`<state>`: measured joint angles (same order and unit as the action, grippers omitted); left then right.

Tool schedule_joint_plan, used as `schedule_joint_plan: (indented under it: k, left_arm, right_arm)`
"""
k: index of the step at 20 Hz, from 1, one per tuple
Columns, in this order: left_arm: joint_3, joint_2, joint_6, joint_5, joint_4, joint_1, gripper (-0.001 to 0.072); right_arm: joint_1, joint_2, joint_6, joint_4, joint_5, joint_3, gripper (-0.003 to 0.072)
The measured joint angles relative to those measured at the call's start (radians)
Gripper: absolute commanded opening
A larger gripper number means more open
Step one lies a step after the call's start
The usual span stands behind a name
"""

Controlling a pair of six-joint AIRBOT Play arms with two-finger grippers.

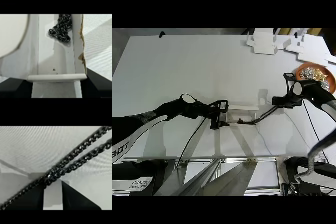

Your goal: Fold the box and place the chain.

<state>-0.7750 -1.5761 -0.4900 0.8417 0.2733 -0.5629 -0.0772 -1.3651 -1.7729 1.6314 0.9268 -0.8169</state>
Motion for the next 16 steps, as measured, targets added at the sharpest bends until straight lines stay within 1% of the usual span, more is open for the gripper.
schedule_joint_plan:
  k: [1, 2, 3, 6, 9, 13, 16]
  left_arm:
    - [0.000, 0.000, 0.000, 0.000, 0.000, 0.000, 0.0154]
    - [0.000, 0.000, 0.000, 0.000, 0.000, 0.000, 0.0154]
    - [0.000, 0.000, 0.000, 0.000, 0.000, 0.000, 0.0154]
    - [0.000, 0.000, 0.000, 0.000, 0.000, 0.000, 0.0154]
    - [0.000, 0.000, 0.000, 0.000, 0.000, 0.000, 0.0154]
    - [0.000, 0.000, 0.000, 0.000, 0.000, 0.000, 0.0154]
    - [0.000, 0.000, 0.000, 0.000, 0.000, 0.000, 0.0154]
  right_arm:
    - [0.000, -0.004, 0.001, -0.006, 0.000, 0.000, 0.0070]
    - [0.000, -0.007, 0.009, -0.012, 0.000, 0.000, 0.0029]
    - [-0.001, -0.009, 0.018, -0.014, 0.000, 0.000, 0.0014]
    - [0.000, 0.004, 0.047, -0.015, -0.002, 0.002, 0.0013]
    - [0.000, 0.070, 0.067, -0.006, 0.011, 0.002, 0.0013]
    - [0.000, 0.230, 0.099, -0.022, 0.070, 0.002, 0.0013]
    - [0.000, 0.385, 0.140, -0.081, 0.138, 0.002, 0.0013]
